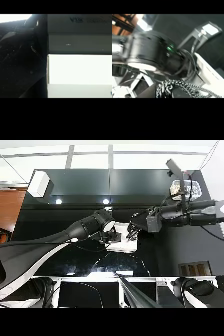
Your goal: Fold the box and place the chain.
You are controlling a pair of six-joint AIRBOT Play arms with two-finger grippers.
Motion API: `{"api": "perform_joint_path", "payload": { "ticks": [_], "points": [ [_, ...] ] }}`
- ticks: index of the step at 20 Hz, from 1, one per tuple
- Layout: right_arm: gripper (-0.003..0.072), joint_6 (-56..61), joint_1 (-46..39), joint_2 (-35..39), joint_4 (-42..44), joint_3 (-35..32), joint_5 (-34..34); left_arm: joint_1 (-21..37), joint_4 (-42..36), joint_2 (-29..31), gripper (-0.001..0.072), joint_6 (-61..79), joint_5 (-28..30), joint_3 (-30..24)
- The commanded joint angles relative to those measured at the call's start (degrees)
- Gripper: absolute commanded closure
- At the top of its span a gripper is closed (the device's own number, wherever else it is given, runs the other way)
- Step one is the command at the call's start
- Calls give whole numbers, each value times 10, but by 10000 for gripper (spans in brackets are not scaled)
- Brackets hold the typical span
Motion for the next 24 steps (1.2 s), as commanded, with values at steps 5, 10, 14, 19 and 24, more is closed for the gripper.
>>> {"api": "perform_joint_path", "payload": {
  "ticks": [5, 10, 14, 19, 24],
  "points": [
    [683, 6, 33, -23, -9, -129, -87, 0, 0, 0, 684, 0, 0, 0],
    [682, 6, 66, -72, -10, -137, -117, 0, 0, 0, 684, 0, 0, 0],
    [683, 6, 64, -73, -33, -137, -116, 0, 0, 0, 684, 0, 0, 0],
    [682, 6, 64, -73, -38, -137, -113, 0, 0, 0, 684, 0, 0, 0],
    [682, 6, 64, -73, -39, -137, -113, 0, 0, 0, 684, 0, 0, 0]
  ]
}}
